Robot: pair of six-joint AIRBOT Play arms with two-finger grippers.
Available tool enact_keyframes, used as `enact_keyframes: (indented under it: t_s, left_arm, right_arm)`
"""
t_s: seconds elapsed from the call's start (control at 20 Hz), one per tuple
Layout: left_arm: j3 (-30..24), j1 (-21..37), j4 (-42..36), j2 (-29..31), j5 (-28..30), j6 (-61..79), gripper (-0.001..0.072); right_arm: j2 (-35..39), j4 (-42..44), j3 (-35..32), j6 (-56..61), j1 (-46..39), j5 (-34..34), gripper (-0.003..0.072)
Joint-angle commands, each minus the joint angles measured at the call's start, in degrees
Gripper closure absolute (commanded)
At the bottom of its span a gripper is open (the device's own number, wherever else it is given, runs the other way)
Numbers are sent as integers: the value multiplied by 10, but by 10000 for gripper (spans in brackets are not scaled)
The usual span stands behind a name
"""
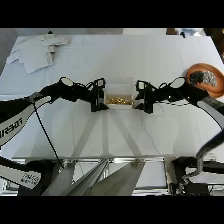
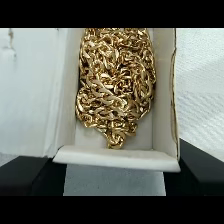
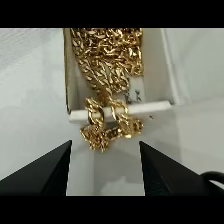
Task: Fold the box and place the chain.
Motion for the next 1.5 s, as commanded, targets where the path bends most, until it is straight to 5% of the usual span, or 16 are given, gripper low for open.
enact_keyframes:
  t_s: [0.0, 0.1, 0.3, 0.7, 1.05, 1.45]
  left_arm:
    - [0, 0, 0, 0, 0, 0, 434]
    - [0, 0, 0, 0, 0, 0, 434]
    - [0, 0, 0, 0, 0, 0, 434]
    - [0, 0, 0, 0, 0, 0, 434]
    - [0, 0, 0, 0, 0, 0, 434]
    - [0, 0, 0, 0, 0, 0, 434]
  right_arm:
    - [-23, 10, -1, -6, 21, -36, 214]
    - [-33, 9, -1, 23, 25, -52, 260]
    - [-37, -38, -1, 28, 25, -53, 653]
    - [0, -124, -1, 41, 25, -49, 672]
    - [118, -129, -1, 71, 24, -35, 672]
    - [229, -5, -1, 71, 29, -34, 674]
